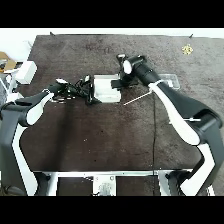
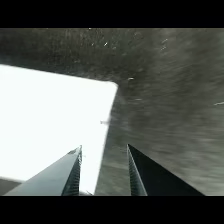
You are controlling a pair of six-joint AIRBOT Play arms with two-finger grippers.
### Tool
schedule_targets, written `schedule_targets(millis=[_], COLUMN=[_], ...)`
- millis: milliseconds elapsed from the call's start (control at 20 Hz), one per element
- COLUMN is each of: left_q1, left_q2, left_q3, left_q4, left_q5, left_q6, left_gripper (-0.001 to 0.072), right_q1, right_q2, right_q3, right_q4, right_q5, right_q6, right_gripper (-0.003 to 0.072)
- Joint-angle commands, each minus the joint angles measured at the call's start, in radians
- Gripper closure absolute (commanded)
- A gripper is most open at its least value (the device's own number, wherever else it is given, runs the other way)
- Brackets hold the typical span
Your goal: Fold the box and place the chain.
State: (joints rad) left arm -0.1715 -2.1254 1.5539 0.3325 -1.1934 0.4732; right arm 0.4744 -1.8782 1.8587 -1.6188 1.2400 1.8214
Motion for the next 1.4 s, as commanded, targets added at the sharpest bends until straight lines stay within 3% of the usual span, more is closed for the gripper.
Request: schedule_targets(millis=[0, 200, 250, 500, 700, 950, 1350], left_q1=[0.000, 0.000, 0.000, 0.000, 0.000, 0.000, 0.000], left_q2=[0.001, 0.001, 0.001, 0.001, 0.001, 0.001, 0.001], left_q3=[0.000, 0.000, 0.000, 0.000, 0.000, 0.000, 0.000], left_q4=[0.000, 0.000, 0.000, 0.000, 0.000, 0.000, 0.000], left_q5=[0.001, 0.001, 0.001, 0.001, 0.001, 0.001, 0.001], left_q6=[-0.001, -0.001, -0.001, -0.001, -0.001, -0.001, -0.001], left_gripper=[0.0435, 0.0435, 0.0435, 0.0435, 0.0435, 0.0435, 0.0435], right_q1=[-0.050, -0.231, -0.287, -0.504, -0.528, -0.516, -0.514], right_q2=[0.124, 0.214, 0.211, 0.100, -0.006, -0.096, -0.117], right_q3=[0.001, 0.001, -0.002, -0.016, -0.016, -0.016, -0.016], right_q4=[-0.002, -0.038, -0.035, 0.130, 0.241, 0.255, 0.254], right_q5=[0.030, -0.014, -0.014, -0.021, -0.021, -0.031, -0.070], right_q6=[-0.197, -0.293, -0.301, -0.365, -0.411, -0.416, -0.416], right_gripper=[0.0341, 0.0344, 0.0388, 0.0392, 0.0392, 0.0392, 0.0393])
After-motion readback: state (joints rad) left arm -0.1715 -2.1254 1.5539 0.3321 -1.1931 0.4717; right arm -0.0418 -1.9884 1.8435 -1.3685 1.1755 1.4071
